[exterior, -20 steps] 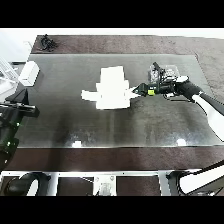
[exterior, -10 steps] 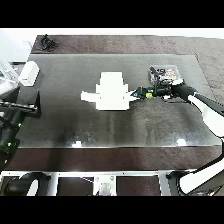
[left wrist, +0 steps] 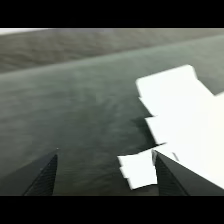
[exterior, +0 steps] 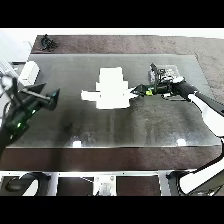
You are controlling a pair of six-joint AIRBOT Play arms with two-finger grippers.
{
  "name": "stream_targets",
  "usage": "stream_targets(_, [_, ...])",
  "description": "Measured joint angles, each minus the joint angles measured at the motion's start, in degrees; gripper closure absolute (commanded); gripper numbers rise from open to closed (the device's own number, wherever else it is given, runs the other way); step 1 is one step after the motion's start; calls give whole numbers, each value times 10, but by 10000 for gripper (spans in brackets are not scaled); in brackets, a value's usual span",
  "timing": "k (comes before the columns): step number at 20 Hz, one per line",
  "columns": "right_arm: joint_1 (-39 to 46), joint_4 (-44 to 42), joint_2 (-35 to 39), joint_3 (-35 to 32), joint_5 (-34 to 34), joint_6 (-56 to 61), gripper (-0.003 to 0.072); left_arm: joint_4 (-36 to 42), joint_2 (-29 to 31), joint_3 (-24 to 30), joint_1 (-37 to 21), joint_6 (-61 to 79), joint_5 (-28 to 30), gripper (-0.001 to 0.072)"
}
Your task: Fold the box and place the chain.
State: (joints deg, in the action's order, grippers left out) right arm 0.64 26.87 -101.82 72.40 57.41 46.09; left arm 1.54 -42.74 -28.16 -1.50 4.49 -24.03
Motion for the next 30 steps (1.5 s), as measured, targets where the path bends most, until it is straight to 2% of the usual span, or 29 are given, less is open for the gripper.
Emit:
stream_targets(6, [-10, -4, 0, 2, 0, 1, 678, -17, -312, -202, 0, -49, -160, 53])
stream_targets(9, [-11, -4, 0, 2, 0, 2, 678, -52, -415, -289, 3, -82, -211, 53])
stream_targets(16, [-12, -5, -2, 2, -5, 14, 678, -237, -542, -488, 45, -238, -242, 54])
stream_targets(21, [-12, -2, -2, 2, -8, 24, 678, -307, -629, -629, 52, -343, -316, 54])
stream_targets(26, [-12, 3, -2, 2, -9, 41, 677, -341, -700, -723, 53, -420, -372, 54])
stream_targets(30, [-12, 6, -2, 2, -9, 46, 678, -350, -728, -752, 55, -450, -397, 54])
